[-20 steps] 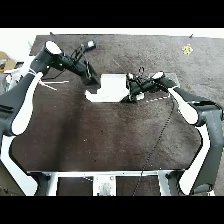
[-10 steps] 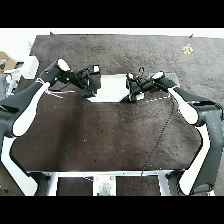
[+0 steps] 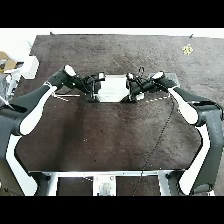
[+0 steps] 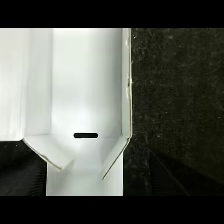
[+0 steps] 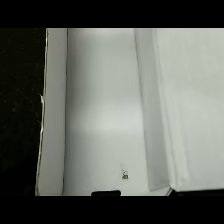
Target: Fold the box and place the chain.
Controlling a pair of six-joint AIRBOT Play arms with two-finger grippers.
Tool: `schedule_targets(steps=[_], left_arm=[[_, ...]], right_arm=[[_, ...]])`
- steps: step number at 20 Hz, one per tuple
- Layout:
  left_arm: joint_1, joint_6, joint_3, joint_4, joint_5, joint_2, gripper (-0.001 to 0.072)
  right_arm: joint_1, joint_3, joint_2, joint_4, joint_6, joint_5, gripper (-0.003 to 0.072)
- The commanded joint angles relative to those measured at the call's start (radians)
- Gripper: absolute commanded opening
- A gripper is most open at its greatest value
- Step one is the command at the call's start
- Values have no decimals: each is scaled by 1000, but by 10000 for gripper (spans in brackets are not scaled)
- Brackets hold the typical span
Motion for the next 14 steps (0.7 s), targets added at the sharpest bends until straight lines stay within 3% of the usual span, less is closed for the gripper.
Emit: schedule_targets(steps=[1, 2, 3, 5, 6, 12, 14], left_arm=[[-8, 9, 0, -11, 62, -5, 705], [-8, 8, 0, -11, 77, -5, 703], [-8, 4, 0, -11, 77, -5, 599], [-8, 0, 0, -11, 76, -5, 540], [-8, 1, 0, -10, 77, -5, 411], [-8, 1, 0, -3, 72, -5, 404], [-8, 1, 0, 13, 74, -5, 516]], right_arm=[[0, 0, 0, 0, 0, 0, 385], [0, 0, 0, 0, 0, 0, 385], [0, 0, 0, 0, 0, 0, 386], [0, 0, 0, 0, 0, 0, 385], [0, 0, 0, 0, 0, 0, 386], [0, 0, 0, 0, 0, 0, 385], [0, 0, 0, 0, 0, 0, 386]])
